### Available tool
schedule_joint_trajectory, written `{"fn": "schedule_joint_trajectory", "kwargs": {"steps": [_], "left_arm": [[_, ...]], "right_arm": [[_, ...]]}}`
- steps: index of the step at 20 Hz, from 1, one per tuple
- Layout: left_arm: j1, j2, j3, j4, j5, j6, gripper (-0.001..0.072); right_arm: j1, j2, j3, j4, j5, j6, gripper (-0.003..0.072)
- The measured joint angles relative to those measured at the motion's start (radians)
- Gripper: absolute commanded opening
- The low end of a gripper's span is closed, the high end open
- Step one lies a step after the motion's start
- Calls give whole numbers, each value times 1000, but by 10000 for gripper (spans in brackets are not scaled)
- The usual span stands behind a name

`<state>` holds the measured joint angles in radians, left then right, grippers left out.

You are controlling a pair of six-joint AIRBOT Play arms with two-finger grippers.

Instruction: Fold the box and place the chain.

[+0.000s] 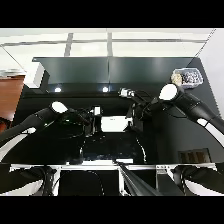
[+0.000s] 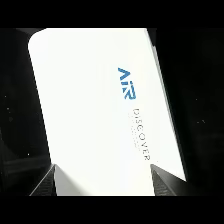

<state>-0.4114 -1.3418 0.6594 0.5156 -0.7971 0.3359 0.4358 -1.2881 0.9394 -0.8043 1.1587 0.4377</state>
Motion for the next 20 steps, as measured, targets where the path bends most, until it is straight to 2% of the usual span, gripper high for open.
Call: {"fn": "schedule_joint_trajectory", "kwargs": {"steps": [15, 17, 20], "left_arm": [[0, 0, 0, 0, 0, 0, 370], [0, 0, 0, 0, 0, 0, 370], [0, 0, 0, 0, 0, 0, 371]], "right_arm": [[14, 0, -11, -19, -108, -45, 716], [14, 0, -11, -23, -117, -46, 487], [14, 0, -11, -33, -122, -46, 481]]}}
